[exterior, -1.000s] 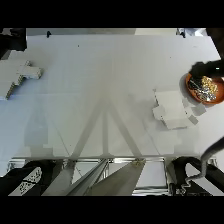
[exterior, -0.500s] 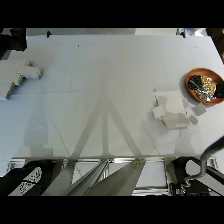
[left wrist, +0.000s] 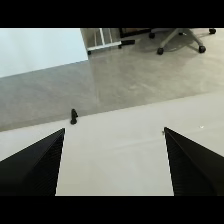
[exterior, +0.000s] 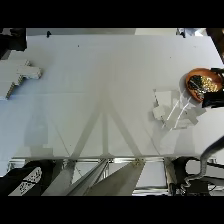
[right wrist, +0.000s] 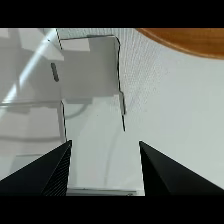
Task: Fold the box and place the chain.
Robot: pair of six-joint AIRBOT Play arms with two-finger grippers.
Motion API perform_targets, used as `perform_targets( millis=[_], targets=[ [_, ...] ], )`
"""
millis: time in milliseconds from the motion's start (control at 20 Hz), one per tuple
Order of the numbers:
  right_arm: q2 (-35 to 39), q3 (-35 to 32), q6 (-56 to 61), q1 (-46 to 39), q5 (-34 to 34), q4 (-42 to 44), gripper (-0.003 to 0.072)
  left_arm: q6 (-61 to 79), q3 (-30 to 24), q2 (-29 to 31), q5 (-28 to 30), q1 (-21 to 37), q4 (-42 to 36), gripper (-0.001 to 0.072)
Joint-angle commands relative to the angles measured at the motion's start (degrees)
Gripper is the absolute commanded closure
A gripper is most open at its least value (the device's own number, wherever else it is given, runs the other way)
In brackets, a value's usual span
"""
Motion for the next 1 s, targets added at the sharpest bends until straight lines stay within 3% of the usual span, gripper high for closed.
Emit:
perform_targets(
  millis=[0, 200, 300, 350, 500, 550, 600, 750, 950],
  targets=[
    [-4.7, 0.0, -1.9, -0.1, -2.1, -0.7, 0.0213, 0.0, 0.0, 0.0, 0.0, 0.0, 0.0, 0.0009],
    [-8.6, 0.0, -1.8, -0.1, -3.1, -1.0, 0.0234, 0.0, 0.0, 0.0, 0.0, 0.0, 0.0, 0.0009],
    [-9.5, 0.0, -1.9, -0.1, -5.2, -1.0, 0.0437, 0.0, 0.0, 0.0, 0.0, 0.0, 0.0, 0.0009],
    [-9.7, 0.0, -1.9, -0.1, -6.1, -1.0, 0.0501, 0.0, 0.0, 0.0, 0.0, 0.0, 0.0, 0.0009],
    [-9.8, 0.0, -1.9, -0.1, -5.2, -0.8, 0.0547, 0.0, 0.0, 0.0, 0.0, 0.0, 0.0, 0.0009],
    [-9.8, 0.0, -2.6, -0.1, -4.0, -0.2, 0.0642, 0.0, 0.0, 0.0, 0.0, 0.0, 0.0, 0.0009],
    [-9.8, 0.0, -4.5, -0.1, -2.1, 1.2, 0.0671, 0.0, 0.0, 0.0, 0.0, 0.0, 0.0, 0.0009],
    [-9.7, 0.0, -5.1, -0.1, 1.1, 6.7, 0.0671, 0.0, 0.0, 0.0, 0.0, 0.0, 0.0, 0.0009],
    [-8.9, 0.0, -8.5, 0.4, 0.9, 22.7, 0.0671, 0.0, 0.0, 0.0, 0.0, 0.0, 0.0, 0.0009]
  ],
)
